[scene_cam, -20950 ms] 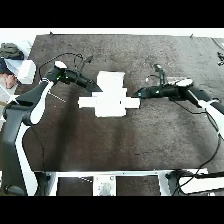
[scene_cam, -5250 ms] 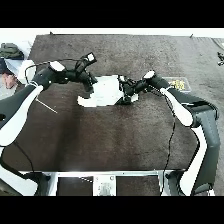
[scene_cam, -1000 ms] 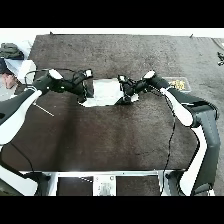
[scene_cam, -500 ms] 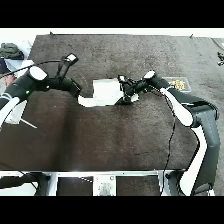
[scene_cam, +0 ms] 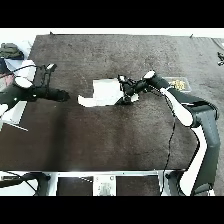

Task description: Fold the box and place the chain.

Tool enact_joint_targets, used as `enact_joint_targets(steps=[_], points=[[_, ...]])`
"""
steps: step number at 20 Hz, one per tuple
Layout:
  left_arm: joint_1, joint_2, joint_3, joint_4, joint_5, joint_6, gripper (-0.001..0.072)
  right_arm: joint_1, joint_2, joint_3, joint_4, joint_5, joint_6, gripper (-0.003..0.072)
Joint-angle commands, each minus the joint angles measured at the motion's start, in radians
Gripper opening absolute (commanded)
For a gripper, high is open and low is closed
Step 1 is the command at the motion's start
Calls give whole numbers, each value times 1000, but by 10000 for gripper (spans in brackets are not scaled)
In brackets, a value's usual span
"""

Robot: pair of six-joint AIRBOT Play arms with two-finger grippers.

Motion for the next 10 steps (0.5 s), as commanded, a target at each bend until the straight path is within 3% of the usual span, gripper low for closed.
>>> enact_joint_targets(steps=[1,5,10], points=[[15,-49,-11,-76,-39,-16,9,0,0,0,0,1,0,422],[-6,-155,-11,-230,-26,-16,8,0,0,0,0,0,0,422],[-65,-221,-11,-248,38,-16,8,0,0,0,0,0,0,422]])
